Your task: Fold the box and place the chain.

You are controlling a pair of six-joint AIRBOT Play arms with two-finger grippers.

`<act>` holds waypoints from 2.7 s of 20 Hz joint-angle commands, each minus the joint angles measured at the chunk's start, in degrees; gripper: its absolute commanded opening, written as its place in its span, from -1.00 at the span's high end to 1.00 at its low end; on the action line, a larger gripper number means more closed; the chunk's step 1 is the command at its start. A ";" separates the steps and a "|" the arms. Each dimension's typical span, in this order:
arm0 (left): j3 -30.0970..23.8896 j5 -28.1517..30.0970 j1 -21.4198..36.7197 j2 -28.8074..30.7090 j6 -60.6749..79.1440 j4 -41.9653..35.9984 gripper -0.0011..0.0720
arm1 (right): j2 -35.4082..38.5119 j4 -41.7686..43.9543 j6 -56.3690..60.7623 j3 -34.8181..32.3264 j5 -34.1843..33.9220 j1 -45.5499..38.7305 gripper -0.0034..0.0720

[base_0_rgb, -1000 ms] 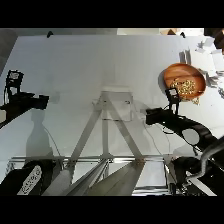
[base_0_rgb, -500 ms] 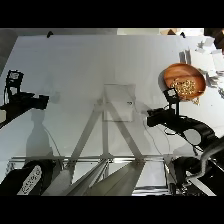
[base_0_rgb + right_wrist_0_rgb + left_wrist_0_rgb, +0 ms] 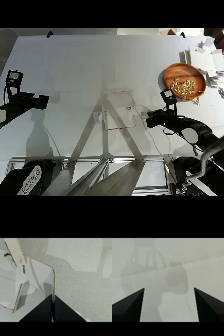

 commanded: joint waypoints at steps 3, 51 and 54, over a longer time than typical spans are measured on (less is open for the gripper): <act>-0.02 -0.83 0.00 0.02 -2.10 -3.23 -0.92 | -0.07 -0.07 0.00 0.04 0.04 -0.02 0.88; 34.47 -29.62 -35.71 -46.51 29.75 -28.44 -0.58 | -0.07 -0.07 0.00 0.04 0.04 -0.02 0.88; 34.47 -30.16 -35.54 -46.58 29.75 -29.83 0.94 | -0.07 -0.07 0.00 0.04 0.04 -0.02 0.88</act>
